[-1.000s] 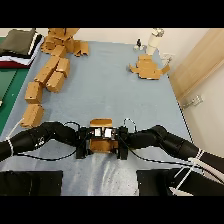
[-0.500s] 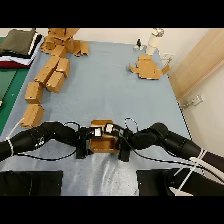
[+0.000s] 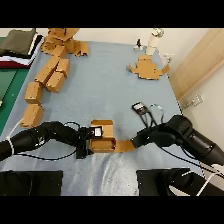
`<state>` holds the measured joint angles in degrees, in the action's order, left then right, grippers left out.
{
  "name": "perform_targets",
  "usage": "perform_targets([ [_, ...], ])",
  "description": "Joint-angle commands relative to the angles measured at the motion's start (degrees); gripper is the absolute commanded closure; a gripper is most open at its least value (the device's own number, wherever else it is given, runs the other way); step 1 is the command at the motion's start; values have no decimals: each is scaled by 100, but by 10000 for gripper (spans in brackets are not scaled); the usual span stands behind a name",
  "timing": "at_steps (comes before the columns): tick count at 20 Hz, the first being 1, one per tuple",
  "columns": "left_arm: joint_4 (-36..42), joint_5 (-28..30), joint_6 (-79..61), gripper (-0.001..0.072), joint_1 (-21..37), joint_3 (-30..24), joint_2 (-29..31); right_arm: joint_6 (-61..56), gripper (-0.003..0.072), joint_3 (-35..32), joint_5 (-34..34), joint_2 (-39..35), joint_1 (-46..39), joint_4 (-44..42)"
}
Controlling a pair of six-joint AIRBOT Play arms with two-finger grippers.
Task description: Fold the box.
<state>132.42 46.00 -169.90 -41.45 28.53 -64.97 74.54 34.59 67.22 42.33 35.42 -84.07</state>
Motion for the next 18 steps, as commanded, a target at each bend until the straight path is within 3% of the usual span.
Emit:
perform_targets([
  [1,-2,2,-4,243,2,-2,-4,-776,683,-48,44,-9,-686,229],
  [9,-2,2,-4,243,0,-2,-4,953,683,-632,-1311,890,-973,-2330],
  [13,-4,2,-4,243,0,-2,-4,1300,683,-785,-1342,1263,-968,-3021],
  [18,-4,4,-4,243,2,-2,-4,1703,683,-798,-1364,1016,-907,-3882],
])
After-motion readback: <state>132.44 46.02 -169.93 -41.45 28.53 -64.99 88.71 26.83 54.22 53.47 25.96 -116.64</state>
